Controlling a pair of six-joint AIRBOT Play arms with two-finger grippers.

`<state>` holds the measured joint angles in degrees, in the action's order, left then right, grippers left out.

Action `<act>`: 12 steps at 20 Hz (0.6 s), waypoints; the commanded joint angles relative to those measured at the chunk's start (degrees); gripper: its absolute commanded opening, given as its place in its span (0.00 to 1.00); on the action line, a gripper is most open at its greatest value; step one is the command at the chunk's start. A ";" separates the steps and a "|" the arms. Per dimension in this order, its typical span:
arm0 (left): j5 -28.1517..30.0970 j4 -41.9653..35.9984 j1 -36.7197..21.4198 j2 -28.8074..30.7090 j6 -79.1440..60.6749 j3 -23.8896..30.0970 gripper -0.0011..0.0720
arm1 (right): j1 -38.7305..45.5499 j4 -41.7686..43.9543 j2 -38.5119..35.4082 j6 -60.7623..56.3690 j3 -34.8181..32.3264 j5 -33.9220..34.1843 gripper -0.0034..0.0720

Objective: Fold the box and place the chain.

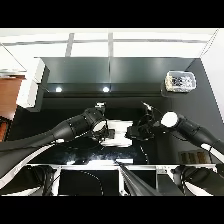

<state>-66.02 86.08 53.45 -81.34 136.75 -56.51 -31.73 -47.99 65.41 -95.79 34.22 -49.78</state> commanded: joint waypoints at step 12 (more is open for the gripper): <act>-0.07 0.04 0.00 -0.02 0.00 -0.02 0.06 | -19.63 -36.11 8.96 -45.16 14.60 -8.76 0.45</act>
<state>-66.00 86.08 53.45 -81.34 136.79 -56.51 -49.30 -81.58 71.77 -136.33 46.57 -55.31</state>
